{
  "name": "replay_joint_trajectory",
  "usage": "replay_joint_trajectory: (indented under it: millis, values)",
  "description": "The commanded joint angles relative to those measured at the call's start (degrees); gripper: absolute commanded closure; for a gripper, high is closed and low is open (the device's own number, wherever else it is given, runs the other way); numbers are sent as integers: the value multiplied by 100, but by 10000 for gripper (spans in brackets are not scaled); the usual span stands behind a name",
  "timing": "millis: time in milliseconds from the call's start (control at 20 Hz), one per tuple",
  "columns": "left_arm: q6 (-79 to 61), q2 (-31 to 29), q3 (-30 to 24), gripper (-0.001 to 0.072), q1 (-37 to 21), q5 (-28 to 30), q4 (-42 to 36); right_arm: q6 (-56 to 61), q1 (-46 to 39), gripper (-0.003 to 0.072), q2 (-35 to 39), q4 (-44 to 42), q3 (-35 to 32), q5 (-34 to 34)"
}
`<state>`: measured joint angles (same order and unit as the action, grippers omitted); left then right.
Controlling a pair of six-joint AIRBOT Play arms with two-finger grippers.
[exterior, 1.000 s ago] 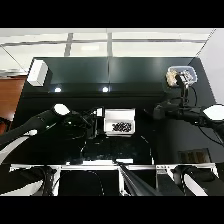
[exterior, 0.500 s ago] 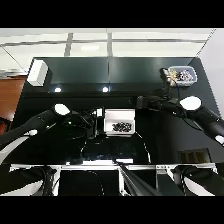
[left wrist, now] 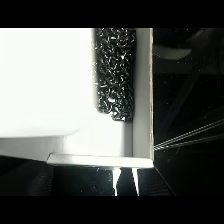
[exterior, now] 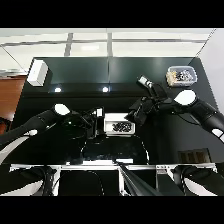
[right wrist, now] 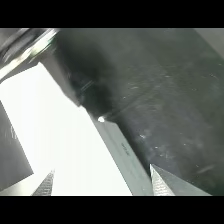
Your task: Fold the box and place the chain.
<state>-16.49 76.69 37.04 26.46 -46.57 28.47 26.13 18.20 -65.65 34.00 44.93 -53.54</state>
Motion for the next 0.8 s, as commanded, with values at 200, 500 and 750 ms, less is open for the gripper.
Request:
replay_joint_trajectory:
  millis: [200,500,750]
  values:
    - [0,4,4,365,4,4,4,-1163,365,-31,-37,481,-17,-262]
    - [0,4,4,365,4,7,2,-1163,485,17,-57,538,-223,-267]
    - [0,4,4,365,4,9,2,-1163,485,209,-57,531,-223,-341]
